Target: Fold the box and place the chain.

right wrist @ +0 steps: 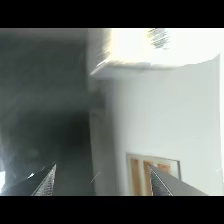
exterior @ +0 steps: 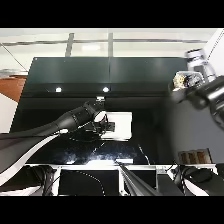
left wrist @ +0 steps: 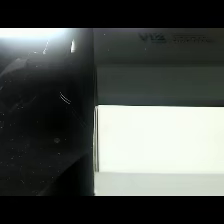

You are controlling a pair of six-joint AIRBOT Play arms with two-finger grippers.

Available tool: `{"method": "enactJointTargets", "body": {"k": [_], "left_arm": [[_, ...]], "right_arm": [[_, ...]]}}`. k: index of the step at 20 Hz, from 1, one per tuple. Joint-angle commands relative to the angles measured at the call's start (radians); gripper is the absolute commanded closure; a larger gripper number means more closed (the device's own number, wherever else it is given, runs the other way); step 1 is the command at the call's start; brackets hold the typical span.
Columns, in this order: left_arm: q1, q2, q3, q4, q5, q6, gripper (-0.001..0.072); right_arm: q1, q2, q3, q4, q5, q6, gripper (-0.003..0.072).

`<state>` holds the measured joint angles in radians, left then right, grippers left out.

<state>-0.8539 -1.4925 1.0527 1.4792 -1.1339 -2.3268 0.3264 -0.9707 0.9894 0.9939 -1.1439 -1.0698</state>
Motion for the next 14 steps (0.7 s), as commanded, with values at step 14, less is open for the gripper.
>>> {"method": "enactJointTargets", "body": {"k": [14], "left_arm": [[0.001,0.0,0.0,0.005,0.003,0.0,0.0683]], "right_arm": [[-0.659,-0.815,0.648,0.924,0.066,-0.036,0.0195]]}}
